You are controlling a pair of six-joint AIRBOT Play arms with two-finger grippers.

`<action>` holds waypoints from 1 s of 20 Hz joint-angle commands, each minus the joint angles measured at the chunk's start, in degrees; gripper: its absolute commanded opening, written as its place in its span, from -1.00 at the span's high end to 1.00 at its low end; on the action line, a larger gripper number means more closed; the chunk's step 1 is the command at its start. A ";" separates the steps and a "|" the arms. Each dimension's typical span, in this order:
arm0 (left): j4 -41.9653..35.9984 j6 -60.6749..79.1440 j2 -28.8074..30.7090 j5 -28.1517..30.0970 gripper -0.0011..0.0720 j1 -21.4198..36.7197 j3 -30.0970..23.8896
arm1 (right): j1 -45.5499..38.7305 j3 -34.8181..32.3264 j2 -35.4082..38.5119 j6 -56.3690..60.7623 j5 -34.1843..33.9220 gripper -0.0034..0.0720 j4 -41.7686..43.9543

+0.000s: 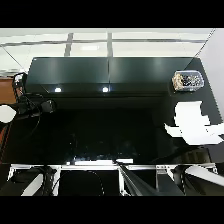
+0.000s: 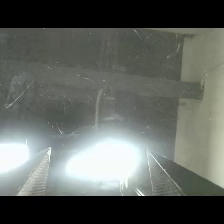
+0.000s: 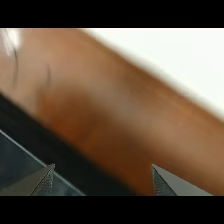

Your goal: Fold the box and place the chain.

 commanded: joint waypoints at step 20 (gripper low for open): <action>-2.08 -0.20 -0.02 -2.12 -0.96 -0.04 0.04 | 1.66 12.31 -13.29 -30.16 37.66 0.87 14.84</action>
